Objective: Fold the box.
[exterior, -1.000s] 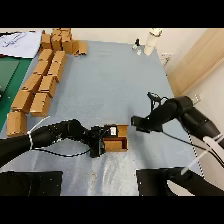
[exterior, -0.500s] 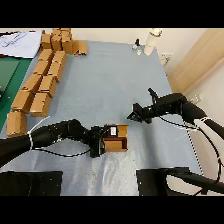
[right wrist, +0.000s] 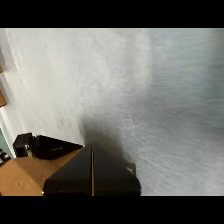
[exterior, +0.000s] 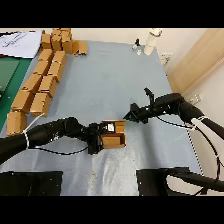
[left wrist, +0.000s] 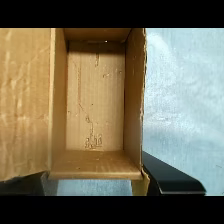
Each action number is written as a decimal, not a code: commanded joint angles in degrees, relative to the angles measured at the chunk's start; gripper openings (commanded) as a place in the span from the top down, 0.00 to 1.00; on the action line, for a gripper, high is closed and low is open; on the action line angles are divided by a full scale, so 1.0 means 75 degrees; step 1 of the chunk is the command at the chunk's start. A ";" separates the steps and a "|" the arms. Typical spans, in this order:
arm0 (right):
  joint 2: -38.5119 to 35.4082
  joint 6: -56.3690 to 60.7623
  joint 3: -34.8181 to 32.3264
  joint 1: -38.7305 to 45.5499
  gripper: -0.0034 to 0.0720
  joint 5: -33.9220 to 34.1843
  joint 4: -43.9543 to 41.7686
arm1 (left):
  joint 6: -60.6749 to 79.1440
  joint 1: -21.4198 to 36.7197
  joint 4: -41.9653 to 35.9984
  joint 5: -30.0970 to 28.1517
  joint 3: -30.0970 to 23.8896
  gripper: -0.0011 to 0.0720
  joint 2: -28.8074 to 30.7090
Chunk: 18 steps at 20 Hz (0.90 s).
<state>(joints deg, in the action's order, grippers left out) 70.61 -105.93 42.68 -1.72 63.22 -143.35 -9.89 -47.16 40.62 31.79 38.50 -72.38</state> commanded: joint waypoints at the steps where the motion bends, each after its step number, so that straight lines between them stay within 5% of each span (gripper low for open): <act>1: 0.0009 -0.0283 0.0000 -0.0364 0.95 -0.0087 -0.0082 | -0.0082 0.0111 0.0291 0.0245 -0.0079 0.29 0.0052; 8: 0.0015 -0.0294 -0.0003 -0.0408 0.95 -0.0160 -0.0128 | -0.0085 0.0111 0.0356 0.0221 -0.0111 0.29 -0.0020; 18: -0.0201 -0.2486 -0.0189 -0.1641 0.95 0.2541 -0.0845 | -0.0079 0.0111 0.0356 0.0224 -0.0111 0.29 -0.0064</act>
<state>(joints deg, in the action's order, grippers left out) 69.82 -121.10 42.09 -10.94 76.47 -149.47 -10.50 -46.37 43.22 33.41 37.71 -72.82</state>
